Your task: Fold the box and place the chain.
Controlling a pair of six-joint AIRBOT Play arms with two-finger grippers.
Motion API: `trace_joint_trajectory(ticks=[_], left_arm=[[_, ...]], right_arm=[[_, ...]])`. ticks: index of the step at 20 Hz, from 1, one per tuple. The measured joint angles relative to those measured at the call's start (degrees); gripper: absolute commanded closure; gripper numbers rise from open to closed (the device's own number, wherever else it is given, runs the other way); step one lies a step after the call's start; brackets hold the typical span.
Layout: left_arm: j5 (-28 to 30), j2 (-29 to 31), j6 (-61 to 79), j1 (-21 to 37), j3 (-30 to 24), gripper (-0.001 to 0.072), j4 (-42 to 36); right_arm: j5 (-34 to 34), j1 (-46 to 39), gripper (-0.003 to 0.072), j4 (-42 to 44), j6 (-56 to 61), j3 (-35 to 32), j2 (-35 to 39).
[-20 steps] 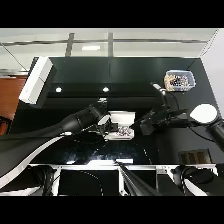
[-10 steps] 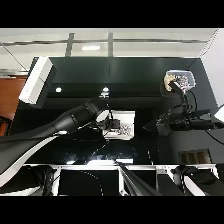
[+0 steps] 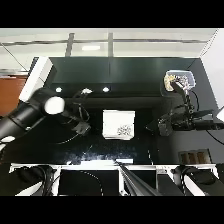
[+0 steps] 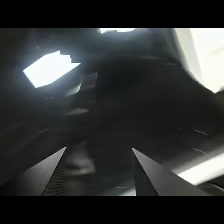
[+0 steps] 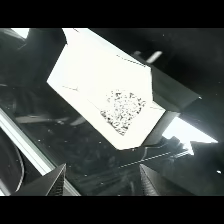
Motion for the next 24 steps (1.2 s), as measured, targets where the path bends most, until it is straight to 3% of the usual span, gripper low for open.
trace_joint_trajectory(ticks=[1, 2, 4, 7, 10, 14, 19, 24], left_arm=[[1.55, 0.92, 6.34, 3.54, -2.75, 0.0050, -8.02], [3.02, 1.33, 13.16, 6.71, -5.62, -0.0004, -15.74], [5.11, 1.22, 27.08, 10.51, -10.14, -0.0004, -26.34], [8.81, -0.52, 48.76, 12.52, -14.36, -0.0004, -34.38], [12.98, -3.30, 69.46, 13.16, -16.02, -0.0004, -37.03], [16.57, -7.69, 85.64, 13.42, -16.02, -0.0004, -35.08], [17.90, -13.09, 94.25, 12.76, -15.45, -0.0004, -39.36], [19.52, -14.71, 96.89, 11.87, -15.04, -0.0003, -40.81]], right_arm=[[-0.26, 0.00, 0.0148, -0.26, 0.00, 0.00, -0.02], [-0.46, 0.00, 0.0149, -0.33, 0.02, 0.00, -0.02], [-0.87, 0.00, 0.0148, -0.59, 0.44, 0.00, 0.00], [-1.44, 0.00, 0.0149, -0.74, 0.66, 0.00, -0.02], [-2.91, 0.00, 0.0149, -0.79, 0.83, 0.00, 0.00], [-4.37, 0.02, 0.0149, -0.79, 0.92, 0.00, -0.02], [-5.44, 0.35, 0.0149, -0.68, 1.05, 0.00, -0.02], [-5.86, 0.42, 0.0149, -0.37, 1.05, 0.00, -0.02]])
